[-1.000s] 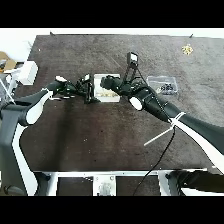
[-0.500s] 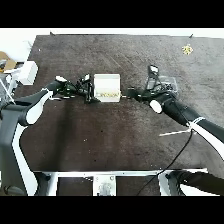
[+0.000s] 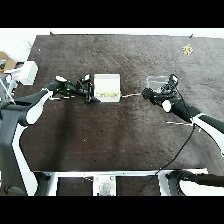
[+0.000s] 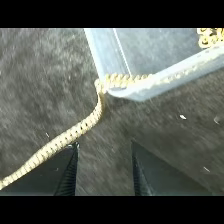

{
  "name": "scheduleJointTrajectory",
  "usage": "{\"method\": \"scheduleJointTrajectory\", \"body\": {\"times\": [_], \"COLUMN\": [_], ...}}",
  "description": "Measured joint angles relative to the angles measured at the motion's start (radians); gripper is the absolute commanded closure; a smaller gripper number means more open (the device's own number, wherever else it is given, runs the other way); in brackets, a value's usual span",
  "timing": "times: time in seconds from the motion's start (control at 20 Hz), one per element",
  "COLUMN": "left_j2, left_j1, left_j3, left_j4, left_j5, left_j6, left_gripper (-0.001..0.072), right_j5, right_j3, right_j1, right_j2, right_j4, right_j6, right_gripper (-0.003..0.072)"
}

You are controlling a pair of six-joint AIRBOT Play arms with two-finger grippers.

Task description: Fold the box and place the chain.

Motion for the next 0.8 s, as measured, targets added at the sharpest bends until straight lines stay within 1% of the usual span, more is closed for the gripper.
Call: {"method": "scheduleJointTrajectory", "body": {"times": [0.15, 0.2, 0.25, 0.35, 0.4, 0.45, 0.6, 0.7, 0.8], "left_j2": [0.000, 0.000, 0.000, 0.000, 0.000, 0.000, 0.000, 0.000, 0.000], "left_j1": [0.000, 0.000, 0.000, 0.000, 0.000, 0.000, 0.000, 0.000, 0.000], "left_j3": [0.000, 0.000, 0.000, 0.000, 0.000, 0.000, 0.000, 0.000, 0.000], "left_j4": [0.000, 0.000, 0.000, 0.000, 0.000, 0.000, 0.000, 0.000, 0.000], "left_j5": [0.000, 0.000, 0.000, 0.000, 0.000, 0.000, 0.000, 0.000, 0.000], "left_j6": [0.000, 0.000, 0.000, 0.000, 0.000, 0.000, 0.000, 0.000, 0.000], "left_gripper": [0.0546, 0.0546, 0.0546, 0.0546, 0.0546, 0.0546, 0.0546, 0.0546, 0.0546], "right_j5": [-0.060, -0.067, -0.071, -0.080, -0.080, -0.082, -0.088, -0.091, -0.093], "right_j3": [0.022, 0.034, 0.049, 0.074, 0.085, 0.095, 0.110, 0.114, 0.116], "right_j1": [0.000, 0.001, 0.002, 0.002, 0.002, 0.002, 0.008, 0.029, 0.061], "right_j2": [-0.048, -0.067, -0.088, -0.124, -0.140, -0.154, -0.159, -0.116, -0.036], "right_j4": [0.047, 0.059, 0.070, 0.099, 0.117, 0.131, 0.158, 0.150, 0.108], "right_j6": [0.000, 0.000, 0.001, 0.001, 0.001, 0.001, 0.003, -0.003, -0.006], "right_gripper": [0.0303, 0.0327, 0.0370, 0.0383, 0.0558, 0.0688, 0.0688, 0.0689, 0.0689]}}
